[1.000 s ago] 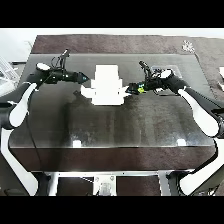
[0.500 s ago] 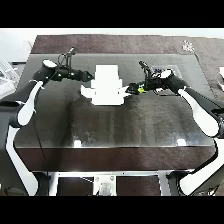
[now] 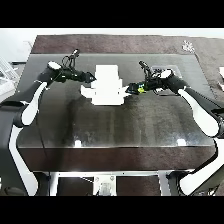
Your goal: Fold the box and place the chain.
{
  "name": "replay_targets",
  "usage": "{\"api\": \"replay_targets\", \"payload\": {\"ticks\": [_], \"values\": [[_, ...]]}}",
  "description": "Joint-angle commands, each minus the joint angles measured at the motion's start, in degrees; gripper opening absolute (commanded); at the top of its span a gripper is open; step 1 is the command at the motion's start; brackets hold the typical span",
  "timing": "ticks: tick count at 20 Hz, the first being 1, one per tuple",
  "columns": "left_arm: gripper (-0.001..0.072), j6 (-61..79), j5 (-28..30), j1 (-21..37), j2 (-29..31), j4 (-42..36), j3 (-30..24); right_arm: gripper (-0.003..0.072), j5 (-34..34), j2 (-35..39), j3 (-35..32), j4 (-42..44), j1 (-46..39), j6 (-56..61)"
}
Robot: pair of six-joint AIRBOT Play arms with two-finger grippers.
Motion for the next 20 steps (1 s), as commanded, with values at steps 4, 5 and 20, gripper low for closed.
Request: {"api": "replay_targets", "payload": {"ticks": [4, 5, 20], "values": [[0.0489, 0.0, -1.6, -0.1, -1.2, -0.7, 0.0, 0.0017, 0.0, 0.0, 0.0, 0.0, 0.0, 0.0], [0.0489, 0.0, -1.8, -0.4, -1.4, -0.6, 0.0, 0.0017, 0.0, 0.0, 0.0, 0.0, 0.0, 0.0], [0.0409, 1.4, -0.7, -1.7, -2.0, -2.8, 0.1, 0.0017, 0.0, 0.0, 0.0, 0.0, 0.0, 0.0]]}}
